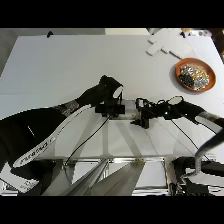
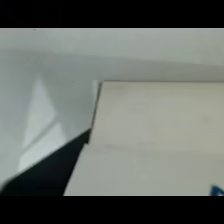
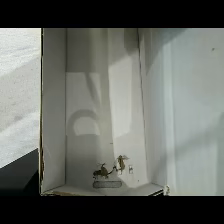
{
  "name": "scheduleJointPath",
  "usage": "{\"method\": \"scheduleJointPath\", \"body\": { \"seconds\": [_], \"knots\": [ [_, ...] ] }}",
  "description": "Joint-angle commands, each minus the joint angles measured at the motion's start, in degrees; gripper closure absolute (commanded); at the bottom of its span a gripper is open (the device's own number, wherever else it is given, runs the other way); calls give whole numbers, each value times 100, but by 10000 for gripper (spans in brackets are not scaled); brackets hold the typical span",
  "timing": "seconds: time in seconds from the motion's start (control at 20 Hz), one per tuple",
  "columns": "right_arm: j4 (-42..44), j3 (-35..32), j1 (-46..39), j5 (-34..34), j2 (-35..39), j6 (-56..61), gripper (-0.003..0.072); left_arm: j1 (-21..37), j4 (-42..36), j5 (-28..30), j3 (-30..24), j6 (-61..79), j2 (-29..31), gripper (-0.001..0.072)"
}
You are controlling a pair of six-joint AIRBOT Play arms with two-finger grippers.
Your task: Fold the box and place the chain.
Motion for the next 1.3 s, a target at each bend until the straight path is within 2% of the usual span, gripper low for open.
{"method": "scheduleJointPath", "body": {
  "seconds": [0.0, 0.3, 0.5, 0.6, 0.7, 1.2, 1.25],
  "knots": [
    [0, -2, -2, 0, -2, -4, 160, 140, 125, -98, 4, 190, 188, 203],
    [-2, -2, -2, 0, -2, -4, 160, 387, 127, -181, -81, 330, 529, 198],
    [-2, -2, -2, 0, -2, -4, 160, 319, 59, 101, -442, 332, 531, 208],
    [-2, -2, -2, 0, -2, -4, 160, 280, -83, 380, -564, 332, 531, 260],
    [-2, -2, -2, 2, -2, -4, 160, 225, -238, 671, -649, 341, 529, 458],
    [-2, -2, -2, 0, -2, -4, 160, 118, -286, 769, -730, 415, 448, 469],
    [-2, -2, -2, 0, -2, -4, 160, 105, -284, 780, -730, 417, 435, 522]
  ]
}}
